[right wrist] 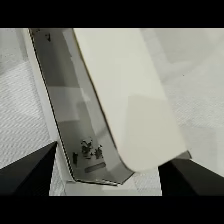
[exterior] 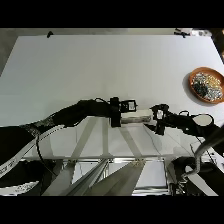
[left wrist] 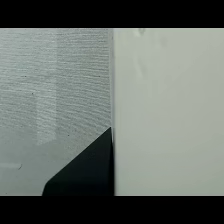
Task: Fold the box and place the chain.
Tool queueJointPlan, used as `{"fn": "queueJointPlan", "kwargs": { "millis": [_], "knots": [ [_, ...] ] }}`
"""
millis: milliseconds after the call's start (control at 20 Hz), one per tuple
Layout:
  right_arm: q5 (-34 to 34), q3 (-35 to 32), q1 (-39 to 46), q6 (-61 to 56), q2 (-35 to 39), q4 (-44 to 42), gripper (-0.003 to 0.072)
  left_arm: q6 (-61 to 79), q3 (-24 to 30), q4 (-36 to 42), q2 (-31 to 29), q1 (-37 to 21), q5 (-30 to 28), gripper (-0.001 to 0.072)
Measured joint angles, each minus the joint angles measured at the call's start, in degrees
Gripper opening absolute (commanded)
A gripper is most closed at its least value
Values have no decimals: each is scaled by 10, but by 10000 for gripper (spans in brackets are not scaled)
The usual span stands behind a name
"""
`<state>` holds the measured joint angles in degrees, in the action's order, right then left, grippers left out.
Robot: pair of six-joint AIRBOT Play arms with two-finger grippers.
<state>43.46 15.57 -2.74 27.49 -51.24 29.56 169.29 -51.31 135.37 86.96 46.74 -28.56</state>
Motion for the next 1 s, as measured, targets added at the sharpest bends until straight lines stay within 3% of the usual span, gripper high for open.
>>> {"fn": "queueJointPlan", "kwargs": {
  "millis": [1000],
  "knots": [
    [64,71,1,42,-160,26,633,0,0,0,0,0,0,10]
  ]
}}
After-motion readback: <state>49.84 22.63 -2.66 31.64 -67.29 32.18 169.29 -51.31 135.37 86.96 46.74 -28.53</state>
